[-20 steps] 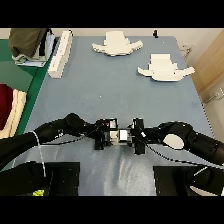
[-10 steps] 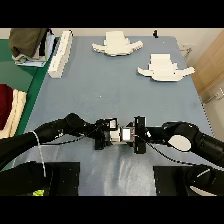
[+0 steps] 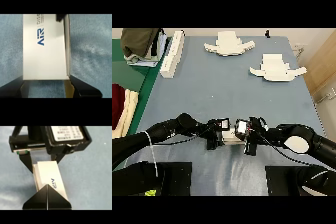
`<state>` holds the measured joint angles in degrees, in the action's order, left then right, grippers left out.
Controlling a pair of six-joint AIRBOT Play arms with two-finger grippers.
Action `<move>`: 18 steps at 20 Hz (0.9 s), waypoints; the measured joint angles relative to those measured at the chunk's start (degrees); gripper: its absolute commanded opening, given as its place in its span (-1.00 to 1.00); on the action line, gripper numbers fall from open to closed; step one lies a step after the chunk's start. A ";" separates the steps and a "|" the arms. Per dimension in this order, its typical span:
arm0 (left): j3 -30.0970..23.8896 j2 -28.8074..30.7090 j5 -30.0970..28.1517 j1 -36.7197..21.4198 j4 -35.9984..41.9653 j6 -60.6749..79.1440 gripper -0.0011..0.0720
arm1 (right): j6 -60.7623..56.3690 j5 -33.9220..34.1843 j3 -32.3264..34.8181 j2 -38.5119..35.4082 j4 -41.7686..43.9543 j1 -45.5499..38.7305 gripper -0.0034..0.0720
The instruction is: Fold the box.
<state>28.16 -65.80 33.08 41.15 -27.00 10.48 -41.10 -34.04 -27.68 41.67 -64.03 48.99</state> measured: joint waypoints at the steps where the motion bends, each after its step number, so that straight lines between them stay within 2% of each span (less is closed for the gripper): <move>1: 0.00 0.00 0.00 0.00 0.00 0.00 0.20 | -1.03 1.79 1.27 -0.26 2.62 0.00 -0.91; 6: 0.00 0.00 0.00 0.00 0.00 0.00 0.21 | -3.19 10.03 6.82 -1.31 10.88 0.00 -0.90; 18: 0.00 0.00 -0.02 0.00 -0.02 0.00 0.21 | -3.89 14.82 13.88 -1.68 17.79 0.33 -0.90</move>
